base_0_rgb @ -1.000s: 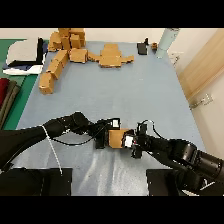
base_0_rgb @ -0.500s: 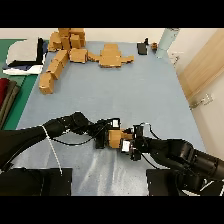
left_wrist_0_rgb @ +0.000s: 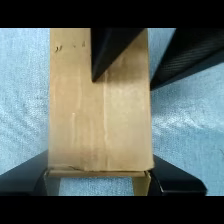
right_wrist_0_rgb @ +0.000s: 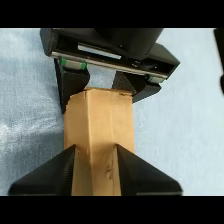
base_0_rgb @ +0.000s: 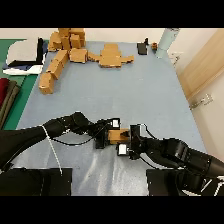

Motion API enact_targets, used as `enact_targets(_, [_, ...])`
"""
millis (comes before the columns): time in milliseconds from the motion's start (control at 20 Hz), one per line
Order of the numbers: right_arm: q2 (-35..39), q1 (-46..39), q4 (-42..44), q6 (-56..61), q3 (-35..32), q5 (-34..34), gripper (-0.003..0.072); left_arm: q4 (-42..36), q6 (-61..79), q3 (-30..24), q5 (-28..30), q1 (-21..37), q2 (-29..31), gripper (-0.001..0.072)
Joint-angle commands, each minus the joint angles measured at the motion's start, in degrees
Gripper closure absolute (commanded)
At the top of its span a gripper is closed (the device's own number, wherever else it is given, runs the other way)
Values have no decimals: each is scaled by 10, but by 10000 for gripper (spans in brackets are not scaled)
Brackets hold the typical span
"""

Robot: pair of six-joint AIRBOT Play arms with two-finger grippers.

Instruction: Fold the box.

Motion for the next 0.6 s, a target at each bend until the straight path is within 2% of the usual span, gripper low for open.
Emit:
enact_targets(0, [-2,0,-21,-2,0,0,354,0,0,0,0,0,0,246])
enact_targets(50, [-1,0,-21,-2,0,0,415,0,0,0,0,0,0,246])
enact_targets(550, [21,0,-21,-2,0,0,416,0,0,0,0,0,0,246])
